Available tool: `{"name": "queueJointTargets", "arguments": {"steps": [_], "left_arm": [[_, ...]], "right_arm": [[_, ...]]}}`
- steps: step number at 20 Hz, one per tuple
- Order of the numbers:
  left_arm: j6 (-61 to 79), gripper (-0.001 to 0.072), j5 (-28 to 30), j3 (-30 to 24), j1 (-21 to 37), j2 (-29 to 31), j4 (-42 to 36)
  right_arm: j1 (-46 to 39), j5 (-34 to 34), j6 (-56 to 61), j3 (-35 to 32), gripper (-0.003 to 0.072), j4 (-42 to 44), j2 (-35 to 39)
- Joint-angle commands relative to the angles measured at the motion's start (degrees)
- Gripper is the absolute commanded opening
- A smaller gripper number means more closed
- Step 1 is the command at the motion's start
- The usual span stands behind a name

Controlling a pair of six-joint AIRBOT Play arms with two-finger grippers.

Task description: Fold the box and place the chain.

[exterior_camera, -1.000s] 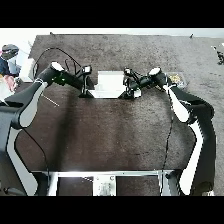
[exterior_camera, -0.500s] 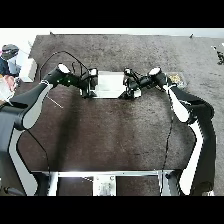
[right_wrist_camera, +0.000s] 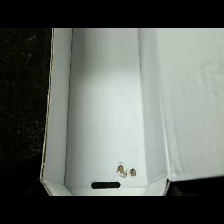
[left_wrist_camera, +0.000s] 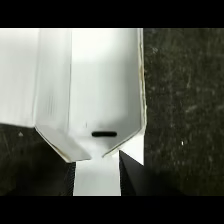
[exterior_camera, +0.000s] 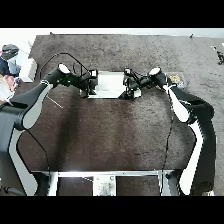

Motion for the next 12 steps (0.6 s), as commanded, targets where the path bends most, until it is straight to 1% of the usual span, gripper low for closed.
{"name": "queueJointTargets", "arguments": {"steps": [1,5,9,12], "left_arm": [[0.1,0.0294,-1.8,0.0,0.0,0.0,-1.9],[1.7,0.0292,-2.8,0.0,0.0,-1.1,-5.8],[2.0,0.0293,-2.7,0.0,0.0,-1.9,-11.5],[2.0,0.0293,-2.8,0.0,0.0,-2.3,-11.5]], "right_arm": [[0.0,0.0,0.0,0.0,0.0465,0.0,0.0],[0.0,0.0,0.0,0.0,0.0465,0.0,0.0],[0.0,0.0,0.0,0.0,0.0465,0.0,0.0],[0.0,0.0,0.0,0.0,0.0465,0.0,0.0]]}}
